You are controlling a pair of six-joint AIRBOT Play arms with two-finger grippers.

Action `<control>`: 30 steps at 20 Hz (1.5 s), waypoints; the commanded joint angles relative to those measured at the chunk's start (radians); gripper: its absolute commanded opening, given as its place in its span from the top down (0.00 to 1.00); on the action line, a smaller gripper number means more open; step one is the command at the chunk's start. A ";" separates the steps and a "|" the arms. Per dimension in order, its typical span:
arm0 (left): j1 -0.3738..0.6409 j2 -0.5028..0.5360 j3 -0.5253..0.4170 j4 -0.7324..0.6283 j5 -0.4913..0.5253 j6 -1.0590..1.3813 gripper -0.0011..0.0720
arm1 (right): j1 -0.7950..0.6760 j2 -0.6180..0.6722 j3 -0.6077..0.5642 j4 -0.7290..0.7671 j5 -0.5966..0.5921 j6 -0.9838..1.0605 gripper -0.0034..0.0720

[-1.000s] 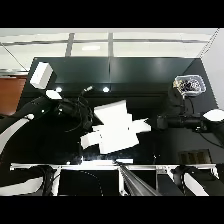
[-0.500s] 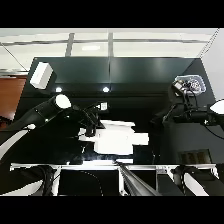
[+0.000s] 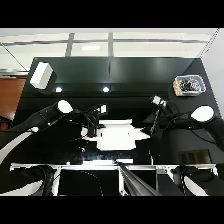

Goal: Fold the box and place the chain.

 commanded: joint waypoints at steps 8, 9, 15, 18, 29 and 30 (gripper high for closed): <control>0.001 -0.002 -0.007 0.002 0.023 0.006 0.95 | 0.242 0.000 -0.140 -0.176 -0.143 -0.147 0.26; 0.001 -0.002 -0.007 0.003 0.023 0.006 0.95 | 0.243 0.000 -0.140 -0.233 -0.143 -0.147 0.26; 0.001 -0.002 -0.006 0.002 0.024 0.006 0.95 | 0.317 -0.006 -0.140 -0.167 -0.154 -0.154 0.26; 0.001 -0.002 -0.006 0.002 0.023 0.006 0.95 | 0.389 -0.008 -0.140 -0.114 -0.245 -0.154 0.26; 0.001 -0.002 -0.006 0.002 0.022 0.006 0.95 | 0.407 -0.008 -0.113 -0.027 -0.401 -0.091 0.01; 0.001 -0.002 -0.006 0.002 0.022 0.006 0.95 | 0.407 -0.008 -0.106 -0.048 -0.415 -0.091 0.01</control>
